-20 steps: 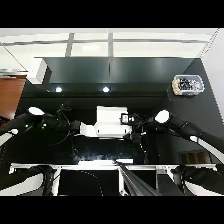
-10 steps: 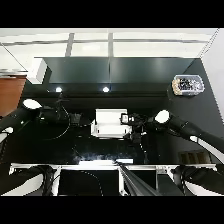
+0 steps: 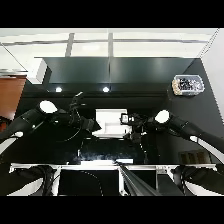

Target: Fold the box and place the chain.

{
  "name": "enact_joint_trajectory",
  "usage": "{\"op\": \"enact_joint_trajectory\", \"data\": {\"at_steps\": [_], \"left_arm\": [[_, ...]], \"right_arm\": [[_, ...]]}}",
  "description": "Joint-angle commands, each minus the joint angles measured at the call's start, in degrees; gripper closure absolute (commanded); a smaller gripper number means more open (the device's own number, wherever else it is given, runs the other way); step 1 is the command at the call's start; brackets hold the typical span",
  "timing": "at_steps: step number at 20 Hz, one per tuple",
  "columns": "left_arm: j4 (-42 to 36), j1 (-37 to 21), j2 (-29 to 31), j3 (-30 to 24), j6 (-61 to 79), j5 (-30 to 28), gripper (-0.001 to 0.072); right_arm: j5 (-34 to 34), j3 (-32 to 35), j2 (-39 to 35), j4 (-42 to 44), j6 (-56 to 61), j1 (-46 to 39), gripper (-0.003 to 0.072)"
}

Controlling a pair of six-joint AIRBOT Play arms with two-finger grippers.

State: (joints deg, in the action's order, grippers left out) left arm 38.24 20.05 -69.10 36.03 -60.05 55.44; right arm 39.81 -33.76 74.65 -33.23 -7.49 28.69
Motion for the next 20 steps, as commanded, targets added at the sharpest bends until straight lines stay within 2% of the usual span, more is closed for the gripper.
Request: {"op": "enact_joint_trajectory", "data": {"at_steps": [1,4,9,14,20], "left_arm": [[8.79,5.05,0.04,1.90,-10.82,-4.28,0.0190],[14.80,8.85,-0.22,4.33,-17.70,-6.32,0.0190],[21.09,12.02,-1.25,7.65,-23.56,-4.87,0.0190],[30.82,15.13,-1.25,11.26,-33.75,0.85,0.0209],[31.98,17.84,-1.25,13.86,-41.40,2.08,0.0228]], "right_arm": [[0.00,-0.02,0.02,0.02,0.02,0.04,0.0256],[0.02,-0.02,0.02,0.02,0.02,0.04,0.0256],[0.00,-0.02,0.02,0.02,0.04,0.04,0.0256],[0.00,-0.02,0.02,0.02,0.02,0.04,0.0256],[0.00,-0.02,0.02,0.02,0.02,0.04,0.0256]]}}
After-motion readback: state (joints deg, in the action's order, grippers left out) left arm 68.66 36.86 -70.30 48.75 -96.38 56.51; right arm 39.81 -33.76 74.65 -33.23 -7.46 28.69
